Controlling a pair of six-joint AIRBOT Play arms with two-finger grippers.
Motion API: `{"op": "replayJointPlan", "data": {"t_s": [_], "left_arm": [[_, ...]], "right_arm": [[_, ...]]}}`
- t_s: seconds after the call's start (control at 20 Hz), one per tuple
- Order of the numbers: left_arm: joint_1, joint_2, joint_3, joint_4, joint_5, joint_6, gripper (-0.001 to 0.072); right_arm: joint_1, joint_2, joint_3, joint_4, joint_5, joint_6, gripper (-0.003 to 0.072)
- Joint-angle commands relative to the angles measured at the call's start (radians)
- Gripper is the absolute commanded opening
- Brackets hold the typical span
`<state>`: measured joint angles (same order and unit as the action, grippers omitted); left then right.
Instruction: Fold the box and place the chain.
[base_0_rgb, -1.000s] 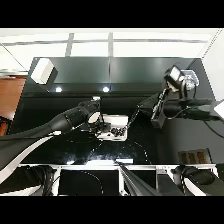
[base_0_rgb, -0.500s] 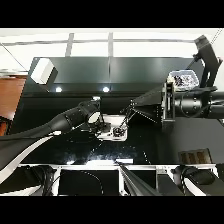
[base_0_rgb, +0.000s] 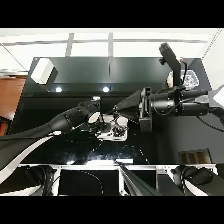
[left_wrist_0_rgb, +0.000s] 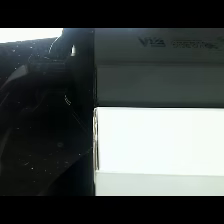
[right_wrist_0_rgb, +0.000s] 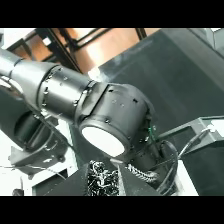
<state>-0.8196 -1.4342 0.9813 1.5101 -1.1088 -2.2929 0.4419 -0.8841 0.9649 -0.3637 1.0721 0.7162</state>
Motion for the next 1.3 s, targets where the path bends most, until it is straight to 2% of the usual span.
{"op": "replayJointPlan", "data": {"t_s": [0.0, 0.15, 0.3, 0.5, 0.75, 1.1, 1.15, 1.25], "left_arm": [[0.000, 0.000, 0.000, 0.000, 0.000, 0.000, 0.0030], [0.000, 0.000, 0.000, 0.000, 0.000, 0.000, 0.0030], [0.000, 0.000, 0.000, 0.000, 0.000, 0.000, 0.0030], [0.000, 0.000, 0.000, 0.000, 0.000, 0.000, 0.0030], [0.000, 0.000, -0.001, 0.000, 0.001, 0.000, 0.0030], [0.000, 0.000, -0.001, -0.005, 0.014, 0.000, 0.0030], [0.000, 0.000, -0.001, -0.005, 0.008, 0.000, 0.0029], [0.000, 0.000, -0.001, -0.004, 0.008, 0.000, 0.0030]], "right_arm": [[0.015, -0.012, 0.063, -0.029, -0.007, 0.004, 0.0039], [0.015, -0.012, 0.166, -0.133, 0.002, 0.060, 0.0039], [0.021, -0.018, 0.156, -0.241, 0.060, 0.136, 0.0039], [0.036, -0.018, 0.026, -0.351, 0.050, 0.197, 0.0039], [0.053, -0.068, -0.154, -0.344, -0.112, 0.231, 0.0041], [0.053, -0.204, -0.175, -0.344, -0.138, 0.231, 0.0049], [0.052, -0.203, -0.174, -0.344, -0.135, 0.231, 0.0130], [0.048, -0.201, -0.173, -0.344, -0.102, 0.231, 0.0503]]}}
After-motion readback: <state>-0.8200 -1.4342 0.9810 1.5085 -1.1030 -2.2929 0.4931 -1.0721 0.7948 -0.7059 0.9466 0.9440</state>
